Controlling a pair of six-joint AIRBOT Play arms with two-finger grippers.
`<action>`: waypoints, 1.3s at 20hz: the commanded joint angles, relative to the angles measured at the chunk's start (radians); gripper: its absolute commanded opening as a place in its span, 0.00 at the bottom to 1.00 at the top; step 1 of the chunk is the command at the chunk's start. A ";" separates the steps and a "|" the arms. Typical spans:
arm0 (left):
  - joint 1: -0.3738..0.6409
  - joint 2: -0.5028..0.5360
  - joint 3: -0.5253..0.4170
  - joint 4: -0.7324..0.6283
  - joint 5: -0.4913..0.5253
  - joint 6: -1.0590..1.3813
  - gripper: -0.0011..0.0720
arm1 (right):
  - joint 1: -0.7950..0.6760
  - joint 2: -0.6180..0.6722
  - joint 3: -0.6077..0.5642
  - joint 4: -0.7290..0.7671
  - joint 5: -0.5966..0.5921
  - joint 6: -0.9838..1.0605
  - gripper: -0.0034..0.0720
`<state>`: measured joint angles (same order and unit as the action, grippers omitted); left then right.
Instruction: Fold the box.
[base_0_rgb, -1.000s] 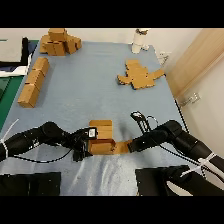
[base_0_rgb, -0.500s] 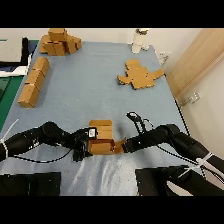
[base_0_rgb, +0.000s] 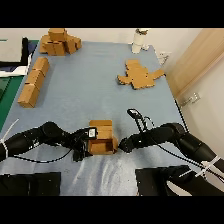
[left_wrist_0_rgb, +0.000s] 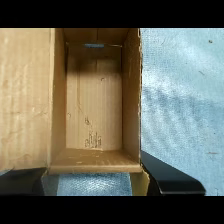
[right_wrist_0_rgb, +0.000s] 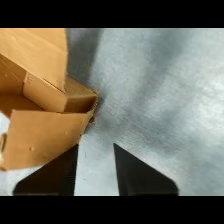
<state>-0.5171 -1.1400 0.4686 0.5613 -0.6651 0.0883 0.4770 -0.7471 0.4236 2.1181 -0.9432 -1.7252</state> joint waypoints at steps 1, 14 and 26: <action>0.000 -0.001 0.000 0.000 0.000 0.000 0.56 | -0.001 0.011 0.029 0.029 -0.009 0.000 0.61; 0.000 -0.001 0.000 0.000 0.000 0.000 0.56 | 0.262 -0.202 0.207 -0.227 0.034 0.472 0.61; 0.000 -0.001 0.000 0.000 0.000 0.000 0.56 | 0.560 -0.570 0.523 -0.595 -0.323 1.143 0.61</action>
